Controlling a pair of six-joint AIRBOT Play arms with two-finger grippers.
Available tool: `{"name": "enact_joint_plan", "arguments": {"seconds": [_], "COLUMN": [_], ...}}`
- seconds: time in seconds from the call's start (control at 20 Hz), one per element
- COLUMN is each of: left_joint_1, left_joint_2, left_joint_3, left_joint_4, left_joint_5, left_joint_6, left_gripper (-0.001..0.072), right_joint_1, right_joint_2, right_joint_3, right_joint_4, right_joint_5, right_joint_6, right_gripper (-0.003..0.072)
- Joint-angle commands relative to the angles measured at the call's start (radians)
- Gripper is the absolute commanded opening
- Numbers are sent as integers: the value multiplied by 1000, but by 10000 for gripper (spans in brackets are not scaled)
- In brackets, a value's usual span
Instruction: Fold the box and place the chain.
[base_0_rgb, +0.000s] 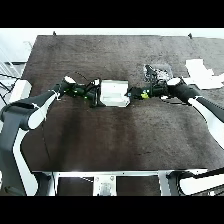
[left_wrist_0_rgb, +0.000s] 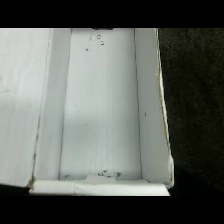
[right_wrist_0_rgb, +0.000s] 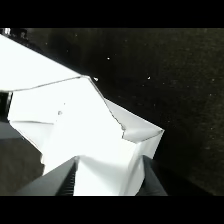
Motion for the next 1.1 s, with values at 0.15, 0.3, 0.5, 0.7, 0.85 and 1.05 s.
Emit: {"name": "enact_joint_plan", "arguments": {"seconds": [0.15,0.3,0.5,0.7,0.85,1.05], "left_joint_1": [-1,-1,0,0,-1,-1], "left_joint_2": [-1,-1,-1,-1,-1,-1], "left_joint_3": [0,0,0,0,0,0], "left_joint_4": [0,0,0,0,0,0], "left_joint_5": [0,0,-1,-1,-1,-1], "left_joint_6": [0,0,0,0,0,0], "left_gripper": [622,622,622,622,622,622], "right_joint_1": [39,63,91,121,152,183], "right_joint_2": [-1,-1,-1,-1,-23,-82], "right_joint_3": [1,1,2,37,94,173], "right_joint_4": [-5,-66,-124,-257,-396,-515], "right_joint_5": [-24,-60,-95,-101,-97,-37], "right_joint_6": [72,140,188,317,436,562], "right_gripper": [516,516,515,515,514,513]}}
